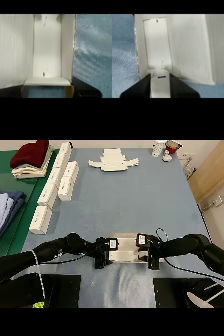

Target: Fold the box.

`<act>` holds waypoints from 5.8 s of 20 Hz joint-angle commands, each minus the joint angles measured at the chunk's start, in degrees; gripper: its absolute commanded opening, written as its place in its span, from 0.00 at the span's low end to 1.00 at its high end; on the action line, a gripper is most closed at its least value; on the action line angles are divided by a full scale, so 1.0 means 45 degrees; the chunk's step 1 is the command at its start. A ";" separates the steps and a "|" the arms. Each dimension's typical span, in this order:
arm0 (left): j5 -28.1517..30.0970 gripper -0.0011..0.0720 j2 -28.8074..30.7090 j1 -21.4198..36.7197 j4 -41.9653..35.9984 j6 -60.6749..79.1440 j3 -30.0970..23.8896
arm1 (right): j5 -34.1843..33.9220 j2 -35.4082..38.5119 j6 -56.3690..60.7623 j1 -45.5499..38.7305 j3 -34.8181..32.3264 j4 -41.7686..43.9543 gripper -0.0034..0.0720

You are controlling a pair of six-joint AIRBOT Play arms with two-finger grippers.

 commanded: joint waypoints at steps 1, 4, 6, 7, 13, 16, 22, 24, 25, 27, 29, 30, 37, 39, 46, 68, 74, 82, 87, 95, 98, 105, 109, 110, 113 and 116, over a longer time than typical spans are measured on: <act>0.0005 0.62 0.0010 0.0005 0.0000 -0.0005 -0.0005 | -0.0811 0.0486 0.6169 -0.0029 0.0879 -0.4153 0.26; 0.0005 0.62 0.0010 0.0005 0.0000 -0.0010 -0.0005 | -0.2720 0.0656 1.2031 -0.0117 0.2001 -1.0103 0.11; 0.0005 0.62 0.0010 0.0005 0.0000 -0.0010 -0.0005 | -0.3696 0.0529 1.4469 -0.0719 0.2375 -1.2322 0.10; 0.0005 0.62 0.0010 0.0005 0.0000 -0.0010 -0.0005 | -0.3973 0.0374 1.5310 -0.1472 0.2424 -1.2376 0.09; 0.0005 0.62 0.0010 0.0005 0.0000 -0.0005 -0.0005 | -0.3954 -0.2176 1.4892 -0.7698 0.2380 -0.4818 0.06; 0.0000 0.62 0.0010 0.0005 0.0000 -0.0010 -0.0005 | -0.4294 -0.3128 1.3551 -0.8854 0.2351 -0.2176 0.06; 0.0005 0.62 0.0010 0.0005 0.0000 -0.0005 -0.0005 | -0.4415 -0.3181 1.3537 -0.8723 0.1345 -0.1569 0.06; 0.0005 0.62 0.0010 0.0005 0.0000 -0.0010 -0.0005 | -0.4352 -0.3181 1.3527 -0.8723 0.0767 -0.1088 0.06; 0.0005 0.62 0.0010 0.0005 0.0000 -0.0005 -0.0005 | -0.4279 -0.3181 1.3527 -0.8723 0.0486 -0.0865 0.06; 0.0005 0.62 0.0010 0.0005 0.0000 -0.0010 -0.0005 | -0.4240 -0.3177 1.3401 -0.8723 0.0058 -0.0223 0.05; 0.0005 0.62 0.0010 0.0005 0.0000 -0.0005 -0.0005 | -0.4410 -0.3177 1.2774 -0.8714 -0.0151 0.0889 0.06; 0.0005 0.62 0.0010 0.0005 0.0000 -0.0010 -0.0005 | -0.4532 -0.3177 1.2609 -0.8636 -0.0185 0.1263 0.06; 0.0005 0.62 0.0010 0.0005 0.0000 -0.0005 -0.0005 | -0.4600 -0.3157 1.2318 -0.6620 -0.0175 0.2288 0.06; 0.0005 0.62 0.0010 0.0005 0.0000 -0.0010 -0.0005 | -0.4600 -0.3021 1.2318 -0.6275 -0.0151 0.2370 0.06; 0.0005 0.62 0.0010 0.0005 0.0000 -0.0010 -0.0005 | -0.4503 -0.1457 1.2313 -0.6183 -0.0092 0.2739 0.19; 0.0005 0.62 0.0010 0.0005 0.0000 -0.0005 -0.0005 | -0.1088 -0.1253 2.0070 0.1768 0.2297 -0.4265 0.49; 0.0005 0.62 0.0010 0.0005 0.0000 -0.0005 -0.0005 | -0.1991 -0.3531 2.3431 0.4158 0.3861 -0.6431 0.49; 0.0005 0.62 0.0010 0.0005 0.0000 -0.0005 -0.0005 | -0.3021 -0.5697 2.6257 0.5484 0.4741 -0.7737 0.49; 0.0005 0.62 0.0010 0.0005 0.0000 -0.0010 -0.0005 | -0.2939 -0.5770 2.6602 0.5479 0.4745 -0.7883 0.26; 0.0005 0.62 0.0010 0.0005 0.0000 -0.0005 -0.0005 | -0.2953 -0.5770 2.6709 0.5484 0.4745 -0.7917 0.05; 0.0005 0.62 0.0010 0.0005 0.0000 -0.0005 -0.0005 | -0.2987 -0.5741 2.6695 0.5484 0.4745 -0.7708 0.23; 0.0005 0.62 0.0010 0.0005 0.0000 -0.0005 -0.0005 | -0.4211 -0.5362 2.6675 0.5479 0.5207 -0.7698 0.56; 0.0005 0.62 0.0010 0.0005 0.0000 -0.0005 -0.0005 | -0.4551 -0.3978 2.6680 0.5479 0.5731 -0.7698 0.56; 0.0005 0.62 0.0010 0.0005 0.0000 -0.0005 -0.0005 | -0.4639 -0.3434 2.6714 0.5474 0.5746 -0.7703 0.55; 0.0005 0.62 0.0010 0.0005 0.0000 -0.0005 -0.0005 | -0.5916 -0.2453 2.6704 0.5003 0.5736 -0.8976 0.18; 0.0005 0.62 0.0010 0.0005 0.0000 -0.0010 -0.0005 | -0.5761 -0.2453 2.4616 0.2822 0.5659 -0.8981 0.05</act>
